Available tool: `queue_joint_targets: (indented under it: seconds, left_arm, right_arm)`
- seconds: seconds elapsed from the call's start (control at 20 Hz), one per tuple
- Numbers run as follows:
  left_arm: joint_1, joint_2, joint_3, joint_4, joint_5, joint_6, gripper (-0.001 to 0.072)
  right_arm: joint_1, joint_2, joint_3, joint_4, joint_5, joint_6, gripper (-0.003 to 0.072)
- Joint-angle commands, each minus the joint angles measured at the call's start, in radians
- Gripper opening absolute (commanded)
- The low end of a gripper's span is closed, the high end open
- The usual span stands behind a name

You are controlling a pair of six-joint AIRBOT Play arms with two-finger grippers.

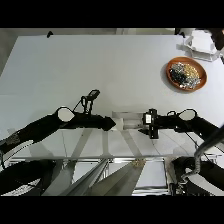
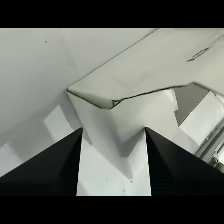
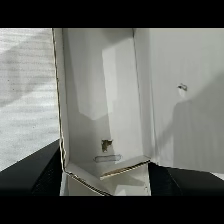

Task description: Fold the box and place the chain.

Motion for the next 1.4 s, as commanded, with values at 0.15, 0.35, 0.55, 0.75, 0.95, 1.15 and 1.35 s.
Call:
queue_joint_targets:
  seconds: [0.15,0.35,0.55,0.75,0.95,1.15,1.35]
  left_arm:
    - [-0.043,-0.017,0.071,0.184,0.023,-0.194,0.0441]
    - [-0.071,-0.032,0.071,0.315,0.022,-0.341,0.0447]
    - [-0.08,-0.033,0.083,0.371,0.023,-0.443,0.0457]
    - [-0.081,-0.036,0.149,0.444,0.003,-0.534,0.0457]
    - [-0.105,-0.074,0.239,0.542,-0.101,-0.66,0.0462]
    - [-0.106,-0.129,0.372,0.772,-0.339,-0.884,0.0497]
    - [-0.132,-0.167,0.489,0.799,-0.447,-0.982,0.0495]
  right_arm:
    - [0.001,0.0,0.0,0.0,0.0,0.0,0.0225]
    - [0.001,0.0,0.0,0.0,0.0,0.0,0.0225]
    - [0.001,0.0,0.0,0.0,0.0,0.0,0.0225]
    - [0.001,0.0,0.0,0.0,0.0,0.0,0.0225]
    - [0.001,0.0,0.0,0.0,0.0,0.0,0.0225]
    - [0.001,0.0,0.0,0.0,0.0,0.0,0.0225]
    - [0.001,0.0,0.0,0.0,0.0,0.0,0.0225]
